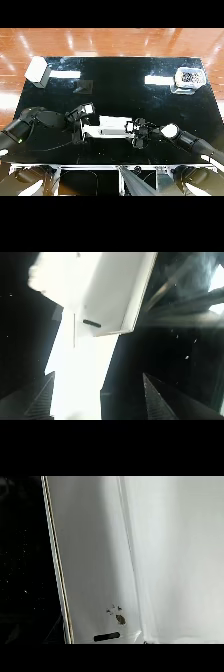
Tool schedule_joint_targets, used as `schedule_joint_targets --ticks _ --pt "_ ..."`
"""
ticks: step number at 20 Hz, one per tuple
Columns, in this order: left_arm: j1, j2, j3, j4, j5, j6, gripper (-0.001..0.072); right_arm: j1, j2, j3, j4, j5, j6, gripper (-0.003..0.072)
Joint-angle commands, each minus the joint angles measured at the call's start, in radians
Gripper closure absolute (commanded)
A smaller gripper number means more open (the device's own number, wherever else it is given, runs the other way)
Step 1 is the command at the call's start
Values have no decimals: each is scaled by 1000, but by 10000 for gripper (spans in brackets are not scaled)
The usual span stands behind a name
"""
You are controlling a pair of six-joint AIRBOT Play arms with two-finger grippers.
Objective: Fold the box and place the chain.
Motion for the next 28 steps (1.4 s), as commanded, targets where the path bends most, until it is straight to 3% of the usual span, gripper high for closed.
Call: schedule_joint_targets --ticks 1,8,13,28 --pt "-31 -7 -14 43 -46 59 101 0 -1 0 0 0 0 191" --pt "-31 -27 -61 -32 -238 74 102 0 -1 0 0 0 0 192" --pt "-31 -119 -61 -56 -175 74 116 0 -1 0 0 0 0 192" --pt "-31 -172 -61 -138 -227 75 161 0 -1 0 0 0 0 192"
